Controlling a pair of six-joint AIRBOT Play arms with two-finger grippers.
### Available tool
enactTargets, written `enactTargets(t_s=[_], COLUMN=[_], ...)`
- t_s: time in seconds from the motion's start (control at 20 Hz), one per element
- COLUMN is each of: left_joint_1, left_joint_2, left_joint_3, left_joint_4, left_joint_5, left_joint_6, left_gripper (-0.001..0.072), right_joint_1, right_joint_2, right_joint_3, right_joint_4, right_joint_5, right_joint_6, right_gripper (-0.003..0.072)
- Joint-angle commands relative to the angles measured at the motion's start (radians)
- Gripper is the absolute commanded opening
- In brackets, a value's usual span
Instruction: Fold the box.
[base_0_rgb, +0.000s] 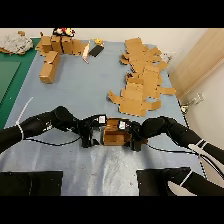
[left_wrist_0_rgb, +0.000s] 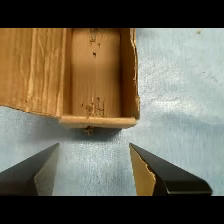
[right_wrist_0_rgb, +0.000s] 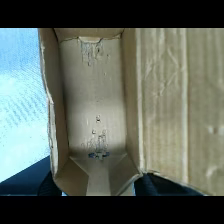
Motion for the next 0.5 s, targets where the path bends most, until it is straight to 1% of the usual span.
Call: enactTargets(t_s=[0.0, 0.1, 0.3, 0.45], left_joint_1=[-0.019, -0.043, -0.055, -0.074], left_joint_2=[-0.003, -0.009, -0.053, -0.06], left_joint_3=[0.013, 0.026, 0.042, 0.051], left_joint_4=[-0.034, -0.033, -0.034, -0.034], left_joint_5=[0.007, 0.008, 0.006, 0.008], left_joint_6=[0.003, -0.002, -0.006, -0.007], left_gripper=[0.0697, 0.0697, 0.0697, 0.0697], right_joint_1=[0.0, 0.0, 0.0, 0.0], right_joint_2=[0.0, 0.0, 0.0, 0.0], right_joint_3=[0.0, 0.0, 0.0, 0.0], right_joint_4=[0.0, 0.0, 0.0, 0.0], right_joint_5=[0.0, 0.0, 0.0, 0.0], right_joint_6=[0.0, 0.0, 0.0, 0.0], right_gripper=[0.053, 0.053, 0.053, 0.0529])
